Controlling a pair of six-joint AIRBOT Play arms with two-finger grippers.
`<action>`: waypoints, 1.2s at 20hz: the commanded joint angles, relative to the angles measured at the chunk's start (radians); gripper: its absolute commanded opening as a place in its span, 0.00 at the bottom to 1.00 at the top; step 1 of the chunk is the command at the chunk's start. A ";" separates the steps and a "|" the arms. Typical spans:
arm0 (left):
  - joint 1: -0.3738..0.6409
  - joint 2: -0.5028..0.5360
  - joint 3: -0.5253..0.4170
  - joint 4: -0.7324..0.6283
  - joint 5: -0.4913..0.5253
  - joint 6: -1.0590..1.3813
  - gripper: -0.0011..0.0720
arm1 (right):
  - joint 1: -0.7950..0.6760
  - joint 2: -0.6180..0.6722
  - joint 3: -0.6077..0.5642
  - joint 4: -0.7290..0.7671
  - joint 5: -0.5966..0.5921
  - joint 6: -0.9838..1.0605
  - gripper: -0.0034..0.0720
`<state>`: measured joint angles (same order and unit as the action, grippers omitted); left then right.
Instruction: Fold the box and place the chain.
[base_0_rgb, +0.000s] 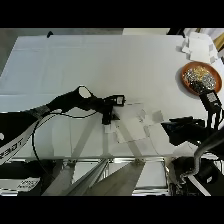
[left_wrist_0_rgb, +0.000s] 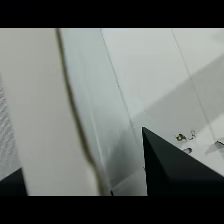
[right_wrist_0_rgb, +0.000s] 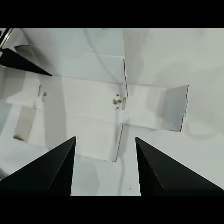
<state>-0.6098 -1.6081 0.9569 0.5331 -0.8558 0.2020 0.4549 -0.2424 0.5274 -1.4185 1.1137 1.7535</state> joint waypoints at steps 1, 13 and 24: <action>0.001 0.026 0.001 -0.002 0.021 0.000 0.55 | 0.001 0.001 -0.001 0.000 0.000 0.000 0.59; 0.001 0.022 0.001 0.006 0.014 0.085 0.02 | 0.001 0.001 -0.001 0.000 0.000 0.000 0.59; 0.001 0.057 0.001 0.092 0.016 -0.069 0.02 | 0.001 0.001 -0.001 0.000 0.000 -0.006 0.59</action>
<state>-0.6098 -1.5715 0.9577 0.6067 -0.8398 0.1802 0.4549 -0.2424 0.5274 -1.4185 1.1137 1.7496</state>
